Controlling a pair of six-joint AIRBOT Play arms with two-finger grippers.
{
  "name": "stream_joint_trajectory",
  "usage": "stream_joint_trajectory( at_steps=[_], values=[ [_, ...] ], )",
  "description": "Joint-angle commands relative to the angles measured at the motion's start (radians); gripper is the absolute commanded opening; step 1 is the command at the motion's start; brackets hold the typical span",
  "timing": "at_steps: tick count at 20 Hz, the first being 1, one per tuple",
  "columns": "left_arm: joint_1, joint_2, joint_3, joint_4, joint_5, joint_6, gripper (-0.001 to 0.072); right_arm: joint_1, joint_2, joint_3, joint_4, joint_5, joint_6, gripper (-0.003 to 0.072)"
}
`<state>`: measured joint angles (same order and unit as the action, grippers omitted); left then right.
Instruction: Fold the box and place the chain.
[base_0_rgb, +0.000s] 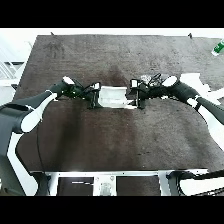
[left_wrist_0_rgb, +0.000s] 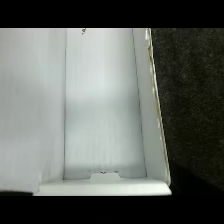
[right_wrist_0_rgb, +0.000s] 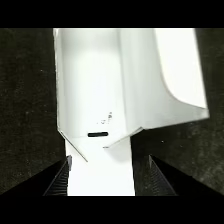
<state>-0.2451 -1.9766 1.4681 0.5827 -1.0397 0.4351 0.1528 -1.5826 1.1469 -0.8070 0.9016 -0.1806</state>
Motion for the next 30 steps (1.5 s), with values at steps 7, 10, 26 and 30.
stream_joint_trajectory(
  at_steps=[7, 10, 26, 30],
  values=[
    [-0.001, 0.001, 0.0, 0.0, 0.002, 0.0, 0.0399, 0.036, -0.031, -0.002, -0.014, -0.027, -0.041, 0.041],
    [-0.001, 0.001, 0.0, 0.0, 0.002, 0.0, 0.0399, 0.055, -0.042, -0.002, -0.013, -0.051, -0.041, 0.0281],
    [-0.001, 0.001, 0.0, 0.0, 0.001, 0.0, 0.0399, 0.111, -0.056, 0.0, 0.045, -0.117, -0.042, 0.0531],
    [-0.001, 0.001, 0.0, 0.0, 0.002, 0.0, 0.0399, 0.111, -0.06, 0.0, 0.045, -0.117, -0.042, 0.0636]
  ],
)
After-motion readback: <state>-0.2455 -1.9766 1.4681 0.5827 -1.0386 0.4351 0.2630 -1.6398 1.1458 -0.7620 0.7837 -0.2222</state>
